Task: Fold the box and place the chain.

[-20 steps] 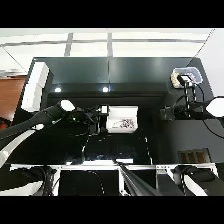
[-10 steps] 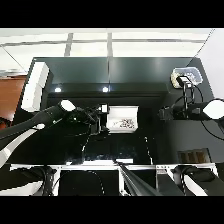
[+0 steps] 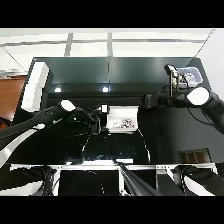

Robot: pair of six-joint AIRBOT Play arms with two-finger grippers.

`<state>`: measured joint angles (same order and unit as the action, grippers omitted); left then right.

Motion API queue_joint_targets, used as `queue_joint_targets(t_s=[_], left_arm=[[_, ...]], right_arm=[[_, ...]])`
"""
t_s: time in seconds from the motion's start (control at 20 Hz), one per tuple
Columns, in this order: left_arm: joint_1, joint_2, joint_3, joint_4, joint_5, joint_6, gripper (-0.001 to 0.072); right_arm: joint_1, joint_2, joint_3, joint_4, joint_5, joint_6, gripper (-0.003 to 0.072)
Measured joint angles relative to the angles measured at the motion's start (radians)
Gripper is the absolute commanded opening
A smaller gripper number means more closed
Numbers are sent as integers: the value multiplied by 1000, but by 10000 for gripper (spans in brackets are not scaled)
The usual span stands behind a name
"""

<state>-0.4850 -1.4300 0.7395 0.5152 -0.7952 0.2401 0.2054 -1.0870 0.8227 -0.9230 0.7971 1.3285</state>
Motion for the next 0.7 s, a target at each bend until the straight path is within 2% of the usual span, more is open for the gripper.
queue_joint_targets(t_s=[0.15,0.25,0.45,0.7], left_arm=[[0,0,0,0,0,0,369],[0,0,0,0,0,0,369],[0,0,0,0,-1,0,369],[0,0,0,0,-2,0,369]], right_arm=[[17,-93,51,76,-4,-79,720],[39,-130,68,106,69,-192,720],[62,-136,88,65,231,-528,720],[121,-135,87,44,302,-772,720]])
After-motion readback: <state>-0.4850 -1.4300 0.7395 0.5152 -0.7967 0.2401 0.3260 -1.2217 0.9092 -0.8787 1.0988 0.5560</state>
